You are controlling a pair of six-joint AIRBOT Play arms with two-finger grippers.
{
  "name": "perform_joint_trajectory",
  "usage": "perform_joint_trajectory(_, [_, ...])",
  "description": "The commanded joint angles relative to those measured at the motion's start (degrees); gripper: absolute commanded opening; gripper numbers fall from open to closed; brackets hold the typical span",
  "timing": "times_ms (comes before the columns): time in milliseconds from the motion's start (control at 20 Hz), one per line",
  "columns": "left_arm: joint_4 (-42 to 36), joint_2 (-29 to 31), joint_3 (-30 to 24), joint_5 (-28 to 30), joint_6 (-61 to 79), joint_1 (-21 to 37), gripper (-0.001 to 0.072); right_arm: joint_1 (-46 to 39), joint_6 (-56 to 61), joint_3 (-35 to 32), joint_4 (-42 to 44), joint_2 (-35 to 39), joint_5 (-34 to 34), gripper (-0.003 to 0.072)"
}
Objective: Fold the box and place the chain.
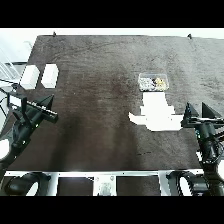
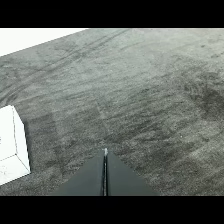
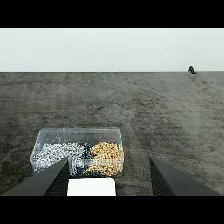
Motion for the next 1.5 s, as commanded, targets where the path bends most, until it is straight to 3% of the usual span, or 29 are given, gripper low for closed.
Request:
perform_joint_trajectory(0, [0.0, 0.0, 0.0, 0.0, 0.0, 0.0, 0.002, 0.1, 0.0, 0.0, 0.0, 0.0, 0.0, 0.0557])
perform_joint_trajectory(450, [0.0, 0.0, 0.0, 0.0, 0.0, 0.0, 0.002, 0.0, 2.4, 2.2, 0.9, -0.2, 3.0, 0.0552])
perform_joint_trajectory(500, [0.0, 0.0, 0.0, 0.0, 0.0, 0.0, 0.002, 0.0, 2.3, 3.2, 0.8, -1.1, 2.8, 0.0489])
perform_joint_trajectory(550, [0.0, 0.0, 0.0, 0.0, 0.0, 0.0, 0.002, 0.0, 2.3, 4.3, 0.8, -2.6, 2.8, 0.0477])
perform_joint_trajectory(700, [0.0, 0.0, 0.0, 0.0, 0.0, 0.0, 0.002, -0.1, 2.4, 8.9, 0.8, -12.0, 2.9, 0.048])
perform_joint_trajectory(850, [0.0, 0.0, 0.0, 0.0, 0.0, 0.0, 0.002, -2.8, 2.4, 15.5, 0.9, -26.7, 4.7, 0.0503])
perform_joint_trajectory(1000, [0.0, 0.0, 0.0, 0.0, 0.0, 0.0, 0.002, -12.6, 5.7, 22.5, -2.1, -41.2, 19.7, 0.0504])
perform_joint_trajectory(1200, [0.0, 0.0, 0.0, 0.0, 0.0, 0.0, 0.002, -30.9, 30.1, 34.8, -27.2, -56.8, 48.0, 0.0511])
perform_joint_trajectory(1250, [0.0, 0.0, 0.0, 0.0, 0.0, 0.0, 0.002, -34.2, 33.5, 38.0, -31.8, -59.3, 52.3, 0.0549])
perform_joint_trajectory(1450, [0.0, 0.0, 0.0, 0.0, 0.0, 0.0, 0.002, -44.2, 40.1, 51.9, -40.9, -67.2, 65.7, 0.0553])
